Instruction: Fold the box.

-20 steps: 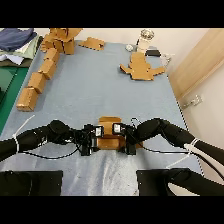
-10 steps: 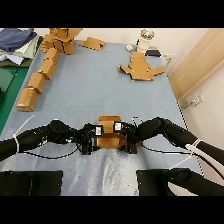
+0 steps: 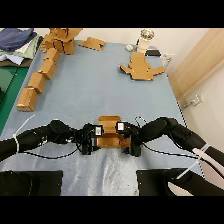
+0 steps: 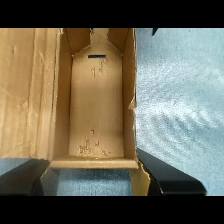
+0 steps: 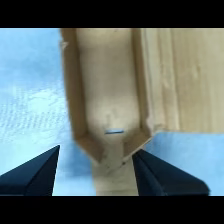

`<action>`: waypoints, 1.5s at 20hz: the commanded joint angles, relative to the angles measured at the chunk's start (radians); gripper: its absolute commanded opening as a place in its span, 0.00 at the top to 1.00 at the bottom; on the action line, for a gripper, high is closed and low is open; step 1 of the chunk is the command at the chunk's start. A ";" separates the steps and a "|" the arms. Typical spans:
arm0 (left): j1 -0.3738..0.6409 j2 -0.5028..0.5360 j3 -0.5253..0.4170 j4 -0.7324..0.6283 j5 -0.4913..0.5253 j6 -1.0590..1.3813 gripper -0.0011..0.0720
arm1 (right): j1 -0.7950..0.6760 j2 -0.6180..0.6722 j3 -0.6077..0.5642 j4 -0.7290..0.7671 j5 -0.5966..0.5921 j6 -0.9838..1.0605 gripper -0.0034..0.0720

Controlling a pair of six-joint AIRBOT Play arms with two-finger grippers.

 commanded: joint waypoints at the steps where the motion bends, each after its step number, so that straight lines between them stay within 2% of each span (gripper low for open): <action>1: 0.000 0.000 0.001 0.001 -0.002 0.000 0.45 | 0.000 0.087 0.002 -0.037 -0.081 0.125 0.02; 5: 0.000 0.000 0.001 0.001 -0.002 0.000 0.45 | 0.000 0.192 0.002 -0.024 -0.085 0.347 0.02; 8: 0.000 0.000 0.001 0.001 -0.002 0.000 0.45 | 0.000 0.236 0.002 0.055 -0.084 0.536 0.02; 11: 0.000 0.000 0.001 0.001 -0.002 0.000 0.45 | 0.001 0.249 0.002 0.130 -0.113 0.710 0.02; 17: 0.000 0.000 0.001 0.001 -0.002 0.000 0.45 | 0.003 0.249 0.002 0.136 -0.118 1.034 0.02; 30: 0.003 0.001 0.001 0.001 -0.023 0.000 0.45 | 0.003 0.249 0.002 0.137 -0.100 1.083 0.02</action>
